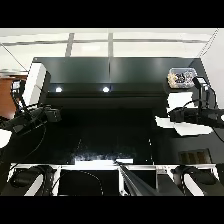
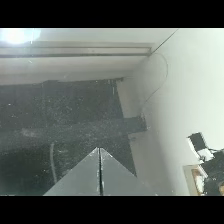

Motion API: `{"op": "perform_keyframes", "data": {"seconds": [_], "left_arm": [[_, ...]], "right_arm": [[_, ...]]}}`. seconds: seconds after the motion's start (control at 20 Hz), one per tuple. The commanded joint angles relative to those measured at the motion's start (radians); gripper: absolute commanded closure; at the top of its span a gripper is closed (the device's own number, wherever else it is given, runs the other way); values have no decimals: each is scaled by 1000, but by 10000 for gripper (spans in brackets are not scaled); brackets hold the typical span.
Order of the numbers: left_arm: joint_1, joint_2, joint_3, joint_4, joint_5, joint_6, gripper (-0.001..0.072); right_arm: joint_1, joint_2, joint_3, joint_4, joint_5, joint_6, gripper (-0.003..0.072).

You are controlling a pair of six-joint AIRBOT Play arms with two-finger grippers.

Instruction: Fold the box and place the chain.

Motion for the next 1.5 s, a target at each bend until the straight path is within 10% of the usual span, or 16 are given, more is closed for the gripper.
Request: {"op": "perform_keyframes", "data": {"seconds": [0.0, 0.75, 0.8, 0.85, 0.9, 1.25, 1.3, 1.35, 1.4, 1.45], "left_arm": [[0, 0, 0, 0, 0, 0, 680], [-1, 0, 0, -5, 6, 0, 680], [0, 0, 0, -18, 8, 0, 680], [0, 0, 0, -32, 8, 0, 680], [-1, 0, 0, -42, 17, 0, 680], [-1, -1, 0, -109, 164, -3, 679], [0, -5, 0, -108, 203, -3, 655], [0, -13, 0, -108, 241, -3, 409], [-1, -29, 0, -109, 278, -4, 3], [0, -47, 0, -112, 295, -9, 2]], "right_arm": [[0, 1, 0, 0, 0, 0, 667], [0, 1, 0, 77, -147, 0, 665], [0, 0, 0, 76, -188, 0, 604], [0, 0, 0, 75, -219, 0, 256], [0, 0, 0, 66, -237, 0, 76], [-97, -46, 0, -418, -228, 475, 76], [-159, -69, 1, -476, -217, 509, 76], [-227, -91, 3, -495, -225, 504, 76], [-311, -115, 14, -500, -235, 494, 76], [-394, -143, 35, -500, -241, 489, 76]]}}
